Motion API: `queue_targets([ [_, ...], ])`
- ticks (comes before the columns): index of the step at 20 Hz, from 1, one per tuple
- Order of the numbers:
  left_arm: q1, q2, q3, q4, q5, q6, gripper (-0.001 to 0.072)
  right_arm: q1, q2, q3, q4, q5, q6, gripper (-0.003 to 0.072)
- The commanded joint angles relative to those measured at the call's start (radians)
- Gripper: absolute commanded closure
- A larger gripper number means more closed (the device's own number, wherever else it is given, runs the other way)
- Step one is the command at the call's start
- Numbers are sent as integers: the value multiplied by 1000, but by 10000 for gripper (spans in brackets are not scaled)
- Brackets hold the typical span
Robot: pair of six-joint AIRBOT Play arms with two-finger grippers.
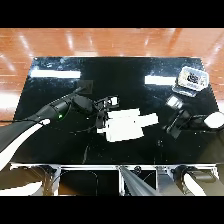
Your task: Fold the box and place the chain.
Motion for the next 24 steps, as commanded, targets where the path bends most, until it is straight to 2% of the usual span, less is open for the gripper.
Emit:
queue_targets([
  [1, 0, 0, 0, 5, -1, 3, 686, 84, -28, -78, 22, -43, -180, -34],
  [6, 0, 0, 3, 23, 4, 3, 686, 149, -55, -79, 26, -119, -200, -34],
  [11, 0, 0, 3, 23, 27, 3, 687, 203, -87, -79, 127, -121, -254, -34],
  [17, 24, -2, 6, 30, 39, 3, 688, 251, -103, -90, 183, -294, -399, -34],
  [24, 37, -68, 153, 141, 253, 3, 691, 251, -103, -90, 197, -284, -419, -34],
])
